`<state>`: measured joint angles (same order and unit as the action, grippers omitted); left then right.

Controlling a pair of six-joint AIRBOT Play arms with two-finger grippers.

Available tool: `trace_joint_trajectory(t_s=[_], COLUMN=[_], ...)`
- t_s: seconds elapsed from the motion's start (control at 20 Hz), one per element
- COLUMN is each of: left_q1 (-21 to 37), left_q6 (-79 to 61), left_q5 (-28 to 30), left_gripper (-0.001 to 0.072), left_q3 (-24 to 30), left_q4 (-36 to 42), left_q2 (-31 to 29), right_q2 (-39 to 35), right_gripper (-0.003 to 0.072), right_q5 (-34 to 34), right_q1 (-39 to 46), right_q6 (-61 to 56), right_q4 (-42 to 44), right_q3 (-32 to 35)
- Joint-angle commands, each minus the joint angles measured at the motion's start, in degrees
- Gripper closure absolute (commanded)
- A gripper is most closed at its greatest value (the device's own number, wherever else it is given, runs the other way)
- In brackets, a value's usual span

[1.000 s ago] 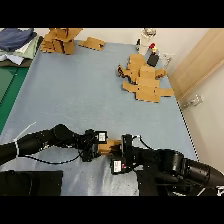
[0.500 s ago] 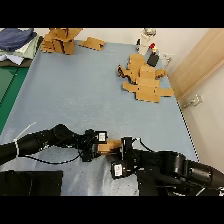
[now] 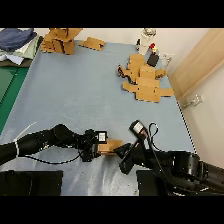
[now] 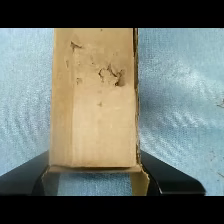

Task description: Fold the box.

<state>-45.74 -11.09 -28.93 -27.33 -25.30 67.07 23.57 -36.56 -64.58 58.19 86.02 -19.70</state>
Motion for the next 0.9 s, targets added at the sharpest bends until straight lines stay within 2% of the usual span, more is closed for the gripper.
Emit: trace_joint_trajectory(t_s=[0.0, 0.05, 0.2, 0.25, 0.6, 0.85], left_q1=[0.02, 0.02, 0.02, 0.02, 0.02, 0.02], left_q6=[0.0, 0.0, 0.0, 0.0, 0.0, 0.0], left_q5=[0.0, 0.0, 0.0, 0.0, 0.0, 0.0], left_gripper=[0.0242, 0.0242, 0.0242, 0.0242, 0.0242, 0.0242], left_q3=[0.02, 0.02, 0.02, 0.02, 0.02, 0.02], left_q4=[0.0, 0.0, 0.0, 0.0, 0.0, 0.0], left_q2=[-0.04, -0.04, -0.04, -0.04, -0.04, -0.04], right_q2=[-0.94, -0.98, 0.07, 1.16, 7.28, 7.43], right_gripper=[0.0685, 0.0685, 0.0685, 0.0685, 0.0685, 0.0685], right_q5=[2.75, 8.11, 32.35, 37.83, 38.27, 42.07], right_q1=[-0.07, -0.04, 0.04, 0.33, 0.33, 0.33], right_q6=[-39.98, -43.25, -50.51, -50.69, -50.64, -50.64], right_q4=[2.21, 2.93, 2.45, 2.47, 1.6, 1.6], right_q3=[4.02, 6.8, 14.88, 16.39, 16.74, 16.74])
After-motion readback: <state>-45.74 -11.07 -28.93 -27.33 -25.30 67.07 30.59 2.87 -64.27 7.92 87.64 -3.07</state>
